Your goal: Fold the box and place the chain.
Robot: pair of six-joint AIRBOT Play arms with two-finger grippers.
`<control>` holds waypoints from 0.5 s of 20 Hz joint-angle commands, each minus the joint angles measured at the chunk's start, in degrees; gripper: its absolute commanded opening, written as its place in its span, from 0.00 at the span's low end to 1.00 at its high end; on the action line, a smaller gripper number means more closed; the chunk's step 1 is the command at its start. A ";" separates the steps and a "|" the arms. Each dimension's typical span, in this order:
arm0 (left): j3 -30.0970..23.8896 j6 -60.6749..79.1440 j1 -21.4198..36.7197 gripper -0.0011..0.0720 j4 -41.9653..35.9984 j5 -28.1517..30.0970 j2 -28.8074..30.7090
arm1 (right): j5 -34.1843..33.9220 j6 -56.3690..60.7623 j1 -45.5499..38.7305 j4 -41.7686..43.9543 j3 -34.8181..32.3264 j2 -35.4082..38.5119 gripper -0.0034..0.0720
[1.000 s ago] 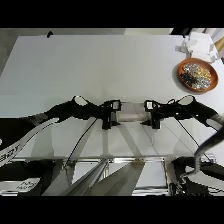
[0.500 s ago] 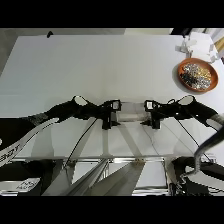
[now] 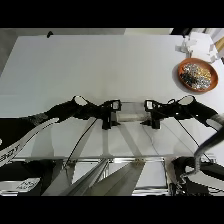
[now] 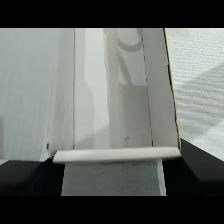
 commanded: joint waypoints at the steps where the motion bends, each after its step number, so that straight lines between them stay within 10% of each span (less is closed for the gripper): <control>1: 0.04 0.02 0.04 0.03 0.02 0.00 0.02 | 0.04 0.00 0.02 0.31 0.04 0.04 0.59; 10: 0.04 0.04 0.04 0.03 0.02 0.00 0.00 | 1.77 0.02 0.02 1.25 0.04 0.04 0.58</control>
